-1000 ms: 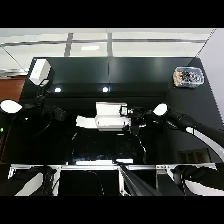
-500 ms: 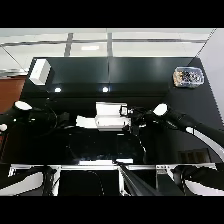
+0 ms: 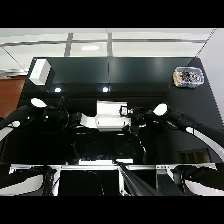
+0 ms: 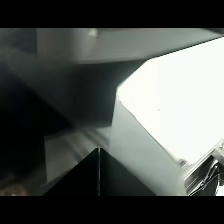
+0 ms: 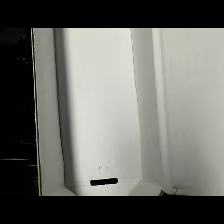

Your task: Fold the box and place the chain.

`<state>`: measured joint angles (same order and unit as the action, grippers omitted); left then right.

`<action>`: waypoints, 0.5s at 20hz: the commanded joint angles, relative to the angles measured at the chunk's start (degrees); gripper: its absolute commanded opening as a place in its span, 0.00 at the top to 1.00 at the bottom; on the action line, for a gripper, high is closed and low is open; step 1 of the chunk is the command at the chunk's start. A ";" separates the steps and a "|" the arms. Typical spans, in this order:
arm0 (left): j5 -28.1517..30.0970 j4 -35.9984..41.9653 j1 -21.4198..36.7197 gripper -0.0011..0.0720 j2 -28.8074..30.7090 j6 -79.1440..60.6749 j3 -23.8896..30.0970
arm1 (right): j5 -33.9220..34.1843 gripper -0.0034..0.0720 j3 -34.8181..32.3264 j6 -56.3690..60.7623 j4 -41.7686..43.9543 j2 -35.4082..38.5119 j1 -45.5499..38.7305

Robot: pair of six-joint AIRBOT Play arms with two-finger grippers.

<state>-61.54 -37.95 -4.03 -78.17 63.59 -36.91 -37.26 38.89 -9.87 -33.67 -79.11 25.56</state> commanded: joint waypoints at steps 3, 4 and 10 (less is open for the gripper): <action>-2.05 2.51 -1.33 0.40 -0.13 -1.86 -3.34 | 0.00 0.79 0.02 0.00 0.00 0.00 -0.04; -2.73 2.51 -1.33 0.23 -0.13 -1.86 -3.93 | 0.00 0.78 0.02 0.00 0.00 0.00 -0.04; -4.46 4.44 -2.29 0.18 -0.13 -1.88 -6.25 | 0.00 0.78 0.02 0.00 0.00 0.00 -0.04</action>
